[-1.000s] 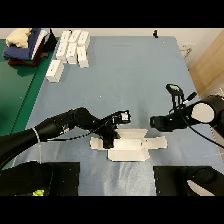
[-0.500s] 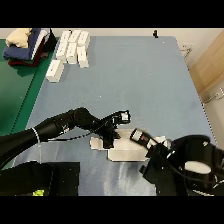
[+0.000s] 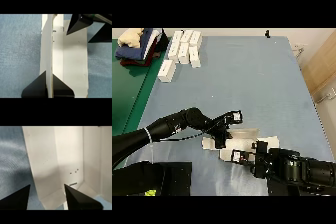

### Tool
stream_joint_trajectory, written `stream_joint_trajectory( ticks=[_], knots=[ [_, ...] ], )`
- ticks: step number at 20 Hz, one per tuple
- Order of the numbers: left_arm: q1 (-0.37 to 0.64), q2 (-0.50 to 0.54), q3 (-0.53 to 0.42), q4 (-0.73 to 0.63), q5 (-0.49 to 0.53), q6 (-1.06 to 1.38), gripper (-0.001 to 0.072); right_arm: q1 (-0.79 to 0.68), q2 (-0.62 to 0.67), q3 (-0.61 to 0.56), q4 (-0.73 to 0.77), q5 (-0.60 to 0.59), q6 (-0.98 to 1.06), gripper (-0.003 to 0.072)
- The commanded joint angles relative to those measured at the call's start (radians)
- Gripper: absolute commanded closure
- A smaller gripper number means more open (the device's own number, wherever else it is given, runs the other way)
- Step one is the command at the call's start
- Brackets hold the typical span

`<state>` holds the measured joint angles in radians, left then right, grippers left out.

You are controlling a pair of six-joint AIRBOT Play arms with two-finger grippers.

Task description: Fold the box.

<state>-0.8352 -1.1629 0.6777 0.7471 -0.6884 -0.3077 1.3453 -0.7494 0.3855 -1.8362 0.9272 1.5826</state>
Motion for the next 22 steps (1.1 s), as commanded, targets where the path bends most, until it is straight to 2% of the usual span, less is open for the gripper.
stream_joint_trajectory(
  ticks=[1, 5, 7, 12, 15, 18, 22],
  knots=[
    [0.0, -0.001, 0.0, -0.003, 0.0, 0.0, 0.0694, 0.008, 0.008, 0.003, -0.122, -0.034, 0.15, 0.0031],
    [0.0, -0.001, 0.0, -0.003, 0.0, 0.0, 0.0694, 0.007, 0.097, 0.003, -0.265, 0.042, 0.464, 0.0033],
    [0.0, -0.001, 0.0, -0.003, 0.0, 0.0, 0.0694, 0.007, 0.127, 0.003, -0.275, 0.104, 0.619, 0.0033],
    [0.0, -0.001, 0.0, -0.003, 0.0, 0.0, 0.0694, 0.007, 0.133, 0.003, -0.246, 0.105, 0.627, 0.0032],
    [0.0, -0.001, 0.0, -0.003, 0.0, 0.0, 0.0694, 0.006, 0.134, 0.002, -0.266, 0.101, 0.557, -0.0034],
    [0.0, -0.001, 0.0, -0.003, 0.0, 0.0, 0.0694, -0.051, 0.145, 0.0, -0.233, 0.085, 0.41, -0.0034],
    [0.0, -0.001, 0.0, -0.003, 0.0, 0.0, 0.0694, -0.235, 0.21, -0.029, -0.053, -0.037, 0.068, -0.0034]
  ],
)
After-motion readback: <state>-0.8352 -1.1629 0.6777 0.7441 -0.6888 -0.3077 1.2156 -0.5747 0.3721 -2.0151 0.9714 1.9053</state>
